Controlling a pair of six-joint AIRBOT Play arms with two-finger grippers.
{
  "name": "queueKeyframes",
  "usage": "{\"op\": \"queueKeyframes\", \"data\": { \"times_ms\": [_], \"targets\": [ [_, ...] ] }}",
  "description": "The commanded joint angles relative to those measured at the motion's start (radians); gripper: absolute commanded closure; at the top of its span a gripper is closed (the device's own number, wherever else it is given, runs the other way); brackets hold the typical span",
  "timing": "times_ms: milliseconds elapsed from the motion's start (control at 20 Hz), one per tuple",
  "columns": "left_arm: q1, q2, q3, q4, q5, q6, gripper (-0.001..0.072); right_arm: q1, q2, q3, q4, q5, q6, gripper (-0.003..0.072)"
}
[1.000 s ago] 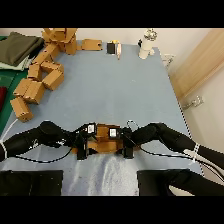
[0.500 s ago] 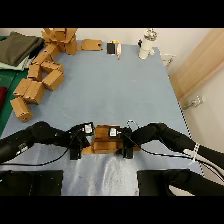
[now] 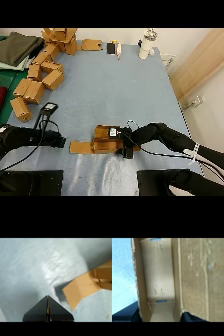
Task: Fold the box.
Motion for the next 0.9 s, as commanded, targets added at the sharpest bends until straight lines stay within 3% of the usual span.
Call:
{"op": "queueKeyframes", "data": {
  "times_ms": [0, 300, 550, 850],
  "targets": [
    [0.123, -0.055, -0.052, -0.126, -0.046, -0.105, 0.0698, 0.000, 0.000, 0.001, 0.000, 0.000, 0.000, 0.0187],
    [0.044, -0.184, -0.080, -0.499, 0.029, 0.099, 0.0699, 0.000, 0.000, 0.001, 0.000, 0.000, 0.000, 0.0188],
    [-0.046, -0.237, -0.089, -0.578, 0.132, 0.102, 0.0699, 0.000, 0.000, 0.001, 0.000, 0.000, 0.000, 0.0187],
    [-0.060, -0.239, -0.124, -0.600, 0.148, 0.107, 0.0699, 0.000, 0.000, 0.001, 0.000, 0.000, 0.000, 0.0187]
  ]
}}
